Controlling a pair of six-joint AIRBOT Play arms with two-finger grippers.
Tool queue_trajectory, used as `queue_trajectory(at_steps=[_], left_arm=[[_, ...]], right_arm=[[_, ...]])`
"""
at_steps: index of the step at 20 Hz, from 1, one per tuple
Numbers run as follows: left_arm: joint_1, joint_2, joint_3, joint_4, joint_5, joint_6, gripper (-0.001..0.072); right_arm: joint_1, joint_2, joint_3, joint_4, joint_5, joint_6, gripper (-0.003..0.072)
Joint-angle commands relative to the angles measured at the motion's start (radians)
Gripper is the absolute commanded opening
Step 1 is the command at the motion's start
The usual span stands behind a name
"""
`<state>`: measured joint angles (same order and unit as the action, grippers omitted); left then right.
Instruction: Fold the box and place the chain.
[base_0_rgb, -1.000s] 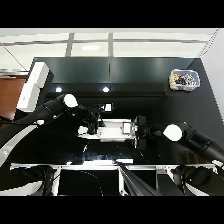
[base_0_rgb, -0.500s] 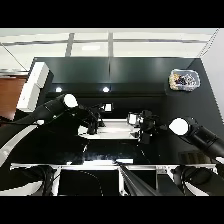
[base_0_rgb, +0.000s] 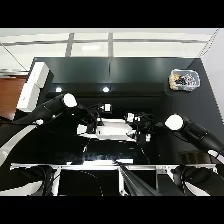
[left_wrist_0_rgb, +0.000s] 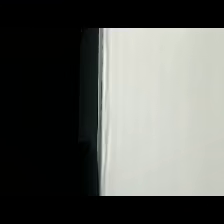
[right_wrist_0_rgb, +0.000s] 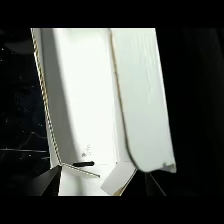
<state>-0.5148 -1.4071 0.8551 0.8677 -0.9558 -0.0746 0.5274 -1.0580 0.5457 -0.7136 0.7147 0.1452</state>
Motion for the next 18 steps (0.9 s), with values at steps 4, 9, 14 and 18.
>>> queue_trajectory(at_steps=[4, 9, 14, 18], left_arm=[[-0.001, -0.001, -0.001, -0.005, -0.02, -0.003, 0.0029], [-0.001, -0.001, -0.001, -0.005, -0.021, -0.003, 0.0029], [-0.001, -0.001, -0.001, -0.005, -0.021, -0.003, 0.003], [-0.001, -0.001, -0.001, -0.005, -0.021, -0.004, 0.0029]], right_arm=[[-0.006, -0.01, 0.0, -0.036, 0.057, 0.017, 0.0584], [-0.075, -0.004, 0.0, -0.119, 0.12, 0.046, 0.0584], [-0.084, 0.009, 0.0, -0.189, 0.206, 0.046, 0.0584], [-0.084, 0.009, 0.0, -0.177, 0.34, 0.151, 0.0584]])
